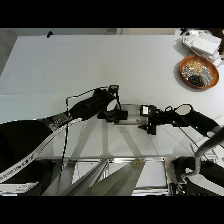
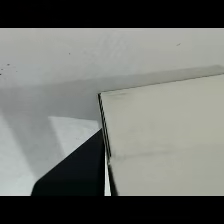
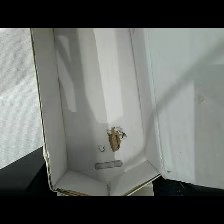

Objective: Fold the box and place the chain.

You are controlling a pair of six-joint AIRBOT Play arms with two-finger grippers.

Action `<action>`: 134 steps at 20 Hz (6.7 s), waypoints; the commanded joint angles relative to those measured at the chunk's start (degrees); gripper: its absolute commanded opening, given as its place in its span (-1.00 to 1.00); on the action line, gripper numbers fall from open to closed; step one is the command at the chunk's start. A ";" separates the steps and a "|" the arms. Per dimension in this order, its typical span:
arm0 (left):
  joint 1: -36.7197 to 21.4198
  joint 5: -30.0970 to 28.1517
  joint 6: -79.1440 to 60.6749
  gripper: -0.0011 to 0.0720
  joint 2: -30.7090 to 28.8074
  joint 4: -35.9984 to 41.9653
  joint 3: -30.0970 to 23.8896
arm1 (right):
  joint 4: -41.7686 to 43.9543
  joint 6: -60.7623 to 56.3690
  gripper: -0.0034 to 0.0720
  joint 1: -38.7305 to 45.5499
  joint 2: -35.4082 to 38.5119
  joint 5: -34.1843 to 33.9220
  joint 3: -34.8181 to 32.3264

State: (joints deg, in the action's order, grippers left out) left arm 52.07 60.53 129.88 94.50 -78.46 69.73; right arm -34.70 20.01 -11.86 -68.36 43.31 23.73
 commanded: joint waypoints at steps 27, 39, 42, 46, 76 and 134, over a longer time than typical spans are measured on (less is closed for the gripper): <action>-3.87 2.01 -11.26 0.45 -6.80 4.48 0.11 | 0.02 -0.02 0.15 -0.04 0.02 -0.02 -0.04; -15.32 -13.40 -125.96 0.96 -30.08 27.98 -28.11 | 0.02 -0.02 0.15 -0.04 0.02 -0.02 -0.04; -18.43 -13.46 -127.54 0.96 -23.58 33.64 -29.51 | 0.02 -0.02 0.15 -0.04 0.02 -0.02 -0.04; -19.71 -14.91 -140.98 0.96 -15.17 45.35 -29.49 | 0.02 -0.02 0.15 -0.04 0.02 -0.02 -0.04; -15.91 -18.34 -148.08 0.70 -8.35 59.28 -29.29 | 0.02 -0.02 0.15 -0.04 0.02 -0.02 -0.04; -15.91 -17.86 -147.88 0.33 -7.56 57.18 -29.29 | -30.10 -30.67 0.34 -0.04 26.05 5.70 -0.02</action>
State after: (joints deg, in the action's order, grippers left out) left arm 36.21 42.72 -17.98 86.94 -21.28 40.47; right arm -61.76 -6.26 -11.88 -48.21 46.92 23.64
